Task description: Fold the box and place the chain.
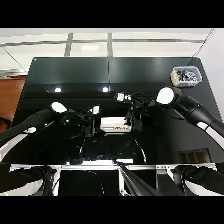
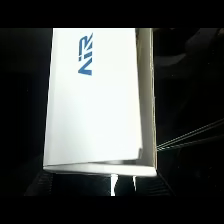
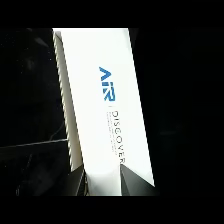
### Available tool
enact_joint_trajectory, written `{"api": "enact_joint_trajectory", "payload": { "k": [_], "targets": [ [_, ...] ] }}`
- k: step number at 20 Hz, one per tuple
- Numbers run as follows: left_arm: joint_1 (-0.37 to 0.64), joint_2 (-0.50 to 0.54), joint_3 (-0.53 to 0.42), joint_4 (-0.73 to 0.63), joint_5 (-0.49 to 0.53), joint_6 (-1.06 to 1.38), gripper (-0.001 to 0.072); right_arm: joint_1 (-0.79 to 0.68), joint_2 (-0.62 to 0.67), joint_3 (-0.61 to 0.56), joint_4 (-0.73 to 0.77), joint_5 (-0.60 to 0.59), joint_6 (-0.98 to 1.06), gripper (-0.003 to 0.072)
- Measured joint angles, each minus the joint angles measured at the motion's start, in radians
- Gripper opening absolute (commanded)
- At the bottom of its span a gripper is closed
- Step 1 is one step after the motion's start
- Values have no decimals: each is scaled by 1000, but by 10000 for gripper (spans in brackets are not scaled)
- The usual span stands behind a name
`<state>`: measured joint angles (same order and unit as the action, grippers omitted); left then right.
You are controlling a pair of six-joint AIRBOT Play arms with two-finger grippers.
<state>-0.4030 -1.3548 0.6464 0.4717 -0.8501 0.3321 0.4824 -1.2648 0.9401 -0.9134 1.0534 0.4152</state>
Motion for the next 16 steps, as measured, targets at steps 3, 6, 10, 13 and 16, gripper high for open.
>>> {"api": "enact_joint_trajectory", "payload": {
  "k": [3,6,10,13,16],
  "targets": [
    [0,0,0,1,1,0,356,3,-5,0,0,1,0,228],
    [0,0,0,1,1,0,356,7,-8,0,-2,6,0,227],
    [0,0,0,0,1,0,356,11,-10,0,-3,11,-1,228],
    [0,0,0,0,0,1,356,12,-10,0,-4,18,-1,228],
    [0,0,0,-1,-2,1,356,11,-10,0,-4,27,-1,230]
  ]
}}
